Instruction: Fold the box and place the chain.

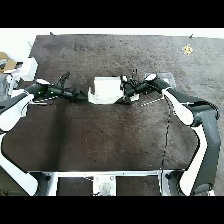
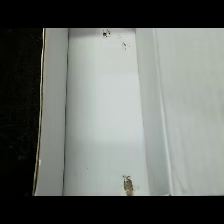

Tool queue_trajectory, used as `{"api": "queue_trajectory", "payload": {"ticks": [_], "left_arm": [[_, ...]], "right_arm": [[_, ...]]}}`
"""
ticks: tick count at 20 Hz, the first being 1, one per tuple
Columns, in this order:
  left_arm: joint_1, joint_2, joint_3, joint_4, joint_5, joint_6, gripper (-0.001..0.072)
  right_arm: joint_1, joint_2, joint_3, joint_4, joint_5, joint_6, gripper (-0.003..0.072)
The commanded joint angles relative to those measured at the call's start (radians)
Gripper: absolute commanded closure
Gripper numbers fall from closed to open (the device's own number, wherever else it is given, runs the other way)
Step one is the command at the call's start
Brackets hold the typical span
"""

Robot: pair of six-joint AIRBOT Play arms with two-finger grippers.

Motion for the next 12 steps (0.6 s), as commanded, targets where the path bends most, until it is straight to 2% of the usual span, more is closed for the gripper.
{"api": "queue_trajectory", "payload": {"ticks": [1, 6, 10, 12], "left_arm": [[-0.003, 0.001, 0.029, -0.029, -0.031, 0.013, 0.0304], [-0.044, 0.001, 0.079, -0.013, -0.032, -0.018, 0.0305], [-0.095, 0.001, 0.143, 0.100, 0.003, -0.116, 0.0307], [-0.124, 0.002, 0.188, 0.188, 0.002, -0.202, 0.0400]], "right_arm": [[0.001, -0.001, 0.001, 0.000, 0.000, 0.000, 0.0239], [0.000, -0.001, 0.001, 0.000, 0.000, 0.000, 0.0239], [0.001, -0.001, 0.001, 0.000, 0.001, 0.000, 0.0239], [0.001, -0.001, 0.001, 0.000, 0.000, 0.000, 0.0239]]}}
